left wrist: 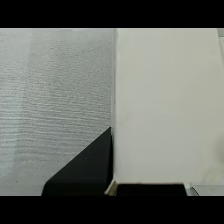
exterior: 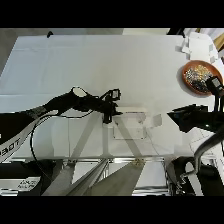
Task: Fold the box and place the chain.
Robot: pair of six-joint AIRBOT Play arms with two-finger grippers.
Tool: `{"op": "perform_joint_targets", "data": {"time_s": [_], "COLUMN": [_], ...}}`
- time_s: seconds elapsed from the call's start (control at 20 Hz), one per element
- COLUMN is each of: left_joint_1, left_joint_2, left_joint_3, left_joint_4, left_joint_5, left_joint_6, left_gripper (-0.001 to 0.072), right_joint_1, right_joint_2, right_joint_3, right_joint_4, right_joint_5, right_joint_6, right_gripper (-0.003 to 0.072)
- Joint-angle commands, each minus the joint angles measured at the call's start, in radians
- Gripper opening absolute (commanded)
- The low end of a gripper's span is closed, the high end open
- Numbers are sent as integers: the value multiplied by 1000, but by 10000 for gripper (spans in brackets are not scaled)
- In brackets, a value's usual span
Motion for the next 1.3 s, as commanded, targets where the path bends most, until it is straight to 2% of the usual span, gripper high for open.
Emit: {"op": "perform_joint_targets", "data": {"time_s": [0.0, 0.15, 0.4, 0.55, 0.6, 0.65, 0.7, 0.75, 0.85, 0.95, 1.1, 1.25], "left_joint_1": [0, 0, -1, -1, 0, -1, -1, -1, -1, -1, -1, -1], "left_joint_2": [0, 0, 0, 0, 0, 0, 0, 0, 0, 0, 0, 0], "left_joint_3": [-1, -1, -1, -1, -1, -1, -1, -1, -1, -1, -1, -1], "left_joint_4": [0, 0, 0, 0, 0, 0, 0, 0, 0, 0, 0, 0], "left_joint_5": [0, 0, 0, 0, 0, 0, 0, 0, 0, 0, 0, 0], "left_joint_6": [0, 0, 0, 0, 0, 0, 0, 0, 0, 0, 0, 0], "left_gripper": [13, 13, 13, 13, 13, 13, 13, 13, 13, 13, 13, 13], "right_joint_1": [24, 123, 417, 613, 663, 699, 725, 740, 786, 836, 904, 926], "right_joint_2": [0, 0, -1, -37, -63, -95, -125, -145, -188, -220, -248, -291], "right_joint_3": [1, -7, -94, -161, -175, -180, -188, -201, -234, -272, -294, -315], "right_joint_4": [12, 8, -1, -146, -194, -228, -245, -254, -275, -313, -373, -399], "right_joint_5": [51, 90, -19, -150, -171, -185, -228, -284, -419, -517, -545, -639], "right_joint_6": [-100, -249, -467, -472, -465, -444, -433, -428, -428, -428, -428, -417], "right_gripper": [228, 18, 14, 16, 95, 336, 533, 598, 676, 684, 686, 686]}}
